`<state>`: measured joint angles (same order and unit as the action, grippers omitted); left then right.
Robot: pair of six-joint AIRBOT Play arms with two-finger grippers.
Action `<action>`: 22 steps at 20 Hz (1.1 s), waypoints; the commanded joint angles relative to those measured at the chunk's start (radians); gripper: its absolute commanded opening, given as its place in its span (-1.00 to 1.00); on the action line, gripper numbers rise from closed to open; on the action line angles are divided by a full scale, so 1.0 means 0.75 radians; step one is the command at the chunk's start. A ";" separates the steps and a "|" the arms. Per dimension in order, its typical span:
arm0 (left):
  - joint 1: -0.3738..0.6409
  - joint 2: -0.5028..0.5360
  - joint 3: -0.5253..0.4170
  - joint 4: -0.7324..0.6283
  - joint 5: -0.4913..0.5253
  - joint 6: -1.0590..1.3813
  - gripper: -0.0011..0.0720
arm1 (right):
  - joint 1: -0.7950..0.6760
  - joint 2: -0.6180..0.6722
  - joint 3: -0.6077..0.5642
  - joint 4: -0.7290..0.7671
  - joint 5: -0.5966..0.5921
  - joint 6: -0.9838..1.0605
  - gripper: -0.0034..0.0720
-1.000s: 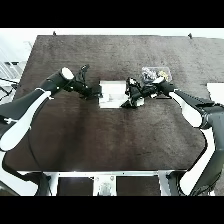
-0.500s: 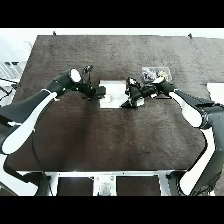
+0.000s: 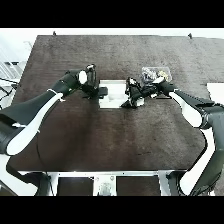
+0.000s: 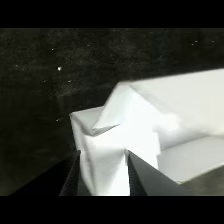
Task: Fold the box and place the chain.
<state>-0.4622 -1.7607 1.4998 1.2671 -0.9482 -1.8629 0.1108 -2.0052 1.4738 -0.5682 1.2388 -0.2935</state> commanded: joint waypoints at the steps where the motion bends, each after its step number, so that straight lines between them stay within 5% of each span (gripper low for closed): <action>1: -0.006 -0.029 0.028 0.017 -0.062 -0.034 -0.03 | 0.000 -0.001 0.001 0.001 0.001 0.001 0.30; 4: -0.006 -0.074 0.098 0.021 -0.115 -0.044 -0.04 | 0.000 -0.001 0.001 0.001 0.001 0.001 0.30; 5: -0.006 -0.089 0.125 0.018 -0.145 -0.044 -0.24 | 0.000 -0.001 0.001 0.001 0.001 0.001 0.30; 14: -0.006 -0.149 0.235 0.066 -0.277 -0.080 -0.25 | 0.000 -0.001 0.001 0.001 0.001 0.001 0.30; 22: -0.070 -0.300 0.544 0.196 -0.514 -0.170 -0.27 | 0.000 -0.001 0.001 0.001 0.001 0.001 0.30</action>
<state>-0.4992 -1.9522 1.8393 1.3750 -1.2739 -1.9629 0.1108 -2.0052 1.4738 -0.5678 1.2388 -0.2932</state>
